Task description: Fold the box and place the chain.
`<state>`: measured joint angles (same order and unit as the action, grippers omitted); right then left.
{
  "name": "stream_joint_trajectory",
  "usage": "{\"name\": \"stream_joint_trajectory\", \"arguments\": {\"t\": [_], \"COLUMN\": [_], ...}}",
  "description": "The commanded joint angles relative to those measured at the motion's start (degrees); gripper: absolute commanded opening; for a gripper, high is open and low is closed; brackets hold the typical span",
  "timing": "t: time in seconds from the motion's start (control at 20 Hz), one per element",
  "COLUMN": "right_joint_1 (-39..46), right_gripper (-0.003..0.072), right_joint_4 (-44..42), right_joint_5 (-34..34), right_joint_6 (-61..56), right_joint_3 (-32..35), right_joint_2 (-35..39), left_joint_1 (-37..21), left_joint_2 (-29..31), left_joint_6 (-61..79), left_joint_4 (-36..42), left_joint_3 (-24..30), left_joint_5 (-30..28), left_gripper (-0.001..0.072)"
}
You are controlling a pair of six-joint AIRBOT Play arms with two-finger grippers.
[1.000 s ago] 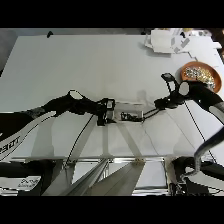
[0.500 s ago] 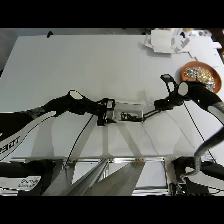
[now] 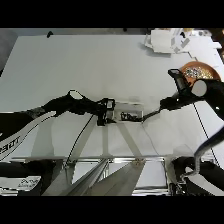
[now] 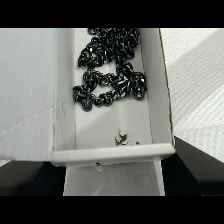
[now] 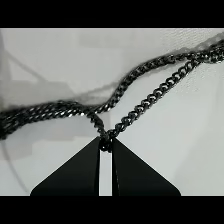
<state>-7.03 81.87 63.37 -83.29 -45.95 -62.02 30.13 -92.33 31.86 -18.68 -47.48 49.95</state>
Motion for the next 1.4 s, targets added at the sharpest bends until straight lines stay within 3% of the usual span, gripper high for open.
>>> {"name": "stream_joint_trajectory", "arguments": {"t": [0.0, 0.35, 0.7, 0.95, 1.1, 1.35], "right_joint_1": [-0.1, -0.1, -0.2, -9.6, -16.3, -19.4], "right_gripper": [0.0021, 0.0021, 0.0021, 0.0021, 0.0021, 0.0021], "right_joint_4": [-8.3, -30.0, -52.8, -52.2, -43.5, -34.1], "right_joint_5": [3.2, 4.8, 4.5, -4.7, -10.1, -10.4], "right_joint_6": [3.3, 15.0, 27.5, 31.2, 29.4, 25.2], "right_joint_3": [-0.1, -0.1, -0.1, 0.0, 0.0, 0.0], "right_joint_2": [7.9, 20.8, 22.4, 21.2, 17.7, 10.2], "left_joint_1": [0.0, 0.0, 0.0, 0.0, 0.0, 0.0], "left_joint_2": [0.0, 0.0, 0.0, 0.0, 0.0, 0.0], "left_joint_6": [0.0, 0.0, 0.0, 0.0, 0.0, 0.0], "left_joint_4": [0.0, 0.0, 0.0, 0.0, 0.0, 0.0], "left_joint_3": [0.0, 0.0, 0.0, 0.0, 0.0, 0.0], "left_joint_5": [0.0, 0.0, 0.0, 0.0, 0.0, 0.0], "left_gripper": [0.0251, 0.0251, 0.0251, 0.0251, 0.0251, 0.0251]}}
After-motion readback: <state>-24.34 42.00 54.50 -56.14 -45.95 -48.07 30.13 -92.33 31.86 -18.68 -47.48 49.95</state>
